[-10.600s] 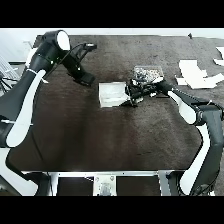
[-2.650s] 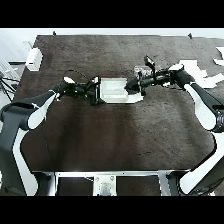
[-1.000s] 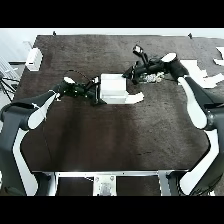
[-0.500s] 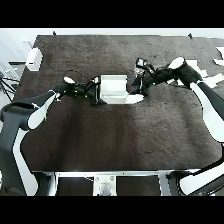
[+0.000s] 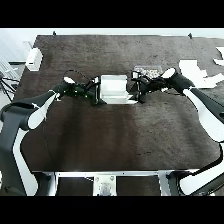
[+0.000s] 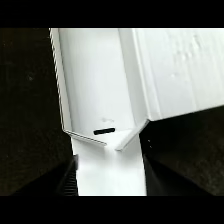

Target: Fold the box and place the chain.

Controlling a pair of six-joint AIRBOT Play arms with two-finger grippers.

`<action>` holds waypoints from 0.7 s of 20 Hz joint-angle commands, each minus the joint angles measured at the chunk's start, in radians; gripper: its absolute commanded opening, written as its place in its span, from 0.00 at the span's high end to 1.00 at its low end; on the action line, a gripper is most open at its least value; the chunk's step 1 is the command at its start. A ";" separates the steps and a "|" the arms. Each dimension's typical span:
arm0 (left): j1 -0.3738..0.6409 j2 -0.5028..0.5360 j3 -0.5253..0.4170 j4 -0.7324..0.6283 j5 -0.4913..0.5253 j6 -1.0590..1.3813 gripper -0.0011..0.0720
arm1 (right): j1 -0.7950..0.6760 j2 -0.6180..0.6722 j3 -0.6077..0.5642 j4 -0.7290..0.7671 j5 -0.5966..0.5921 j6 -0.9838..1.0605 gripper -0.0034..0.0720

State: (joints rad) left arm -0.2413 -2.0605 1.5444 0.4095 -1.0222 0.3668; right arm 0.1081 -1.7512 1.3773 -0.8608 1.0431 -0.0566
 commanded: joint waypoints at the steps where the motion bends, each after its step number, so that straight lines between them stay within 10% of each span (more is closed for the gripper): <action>1: 0.001 -0.001 0.000 0.000 0.000 0.000 0.29 | 0.015 -0.014 -0.004 0.012 -0.027 -0.008 0.48; 6: 0.001 -0.001 0.000 0.000 0.000 0.000 0.29 | 0.047 -0.027 -0.004 0.059 -0.039 -0.037 0.49; 8: 0.001 -0.001 0.000 0.000 0.000 0.000 0.29 | 0.068 -0.037 -0.004 0.077 -0.072 -0.057 0.68; 14: 0.001 -0.001 0.000 0.000 0.000 0.000 0.29 | 0.105 -0.055 -0.004 0.101 -0.120 -0.061 0.62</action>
State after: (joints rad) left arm -0.2405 -2.0605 1.5444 0.4103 -1.0229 0.3676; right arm 0.1989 -1.7973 1.3735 -0.7712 0.9401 -0.1104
